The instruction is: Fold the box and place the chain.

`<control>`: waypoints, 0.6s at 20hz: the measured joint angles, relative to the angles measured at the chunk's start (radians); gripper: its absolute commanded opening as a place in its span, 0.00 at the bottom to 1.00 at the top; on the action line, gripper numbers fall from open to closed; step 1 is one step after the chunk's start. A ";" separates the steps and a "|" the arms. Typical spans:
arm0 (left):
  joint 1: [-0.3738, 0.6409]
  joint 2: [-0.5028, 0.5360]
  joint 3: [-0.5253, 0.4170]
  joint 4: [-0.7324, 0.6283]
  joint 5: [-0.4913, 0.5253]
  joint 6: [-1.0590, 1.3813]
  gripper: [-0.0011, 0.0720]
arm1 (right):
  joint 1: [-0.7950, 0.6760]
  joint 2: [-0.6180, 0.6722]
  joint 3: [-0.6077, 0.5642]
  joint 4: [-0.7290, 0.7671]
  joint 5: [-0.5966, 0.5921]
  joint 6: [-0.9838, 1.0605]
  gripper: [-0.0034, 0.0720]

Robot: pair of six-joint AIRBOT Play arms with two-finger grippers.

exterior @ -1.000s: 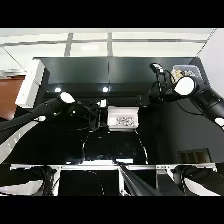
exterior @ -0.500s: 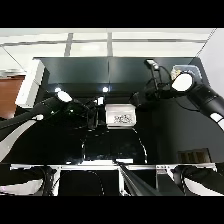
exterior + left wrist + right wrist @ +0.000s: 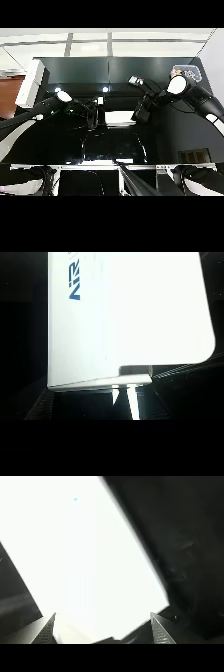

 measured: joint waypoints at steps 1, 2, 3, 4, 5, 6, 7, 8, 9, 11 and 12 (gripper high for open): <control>0.000 0.000 0.000 0.000 0.000 0.000 0.39 | 0.005 0.000 -0.013 0.012 -0.001 -0.053 0.99; 0.000 0.000 0.000 0.000 0.000 0.000 0.39 | 0.009 0.000 -0.023 0.025 -0.005 -0.102 0.99; 0.000 0.000 0.000 0.000 0.000 0.000 0.39 | 0.013 -0.001 -0.031 0.035 -0.015 -0.151 0.99; 0.000 0.000 0.000 0.000 0.000 0.000 0.39 | 0.015 -0.002 -0.036 0.042 -0.023 -0.189 0.99; 0.000 0.000 0.000 0.000 0.000 0.000 0.39 | 0.017 -0.004 -0.040 0.047 -0.034 -0.221 0.99; 0.000 0.000 0.000 0.000 0.000 0.000 0.39 | 0.018 -0.005 -0.043 0.051 -0.047 -0.245 0.99; 0.000 0.000 0.000 0.000 0.000 0.000 0.39 | 0.019 -0.006 -0.045 0.056 -0.058 -0.265 0.99; 0.000 0.000 0.000 0.000 0.000 0.000 0.39 | 0.021 -0.009 -0.047 0.061 -0.069 -0.279 0.99; 0.000 0.000 0.000 0.000 0.000 0.000 0.39 | 0.023 -0.013 -0.048 0.070 -0.076 -0.293 0.99; 0.000 0.000 0.000 0.000 0.000 0.000 0.39 | 0.024 -0.020 -0.049 0.085 -0.086 -0.311 0.99; 0.000 0.000 0.000 0.000 -0.001 0.000 0.39 | 0.024 -0.023 -0.049 0.091 -0.087 -0.316 0.99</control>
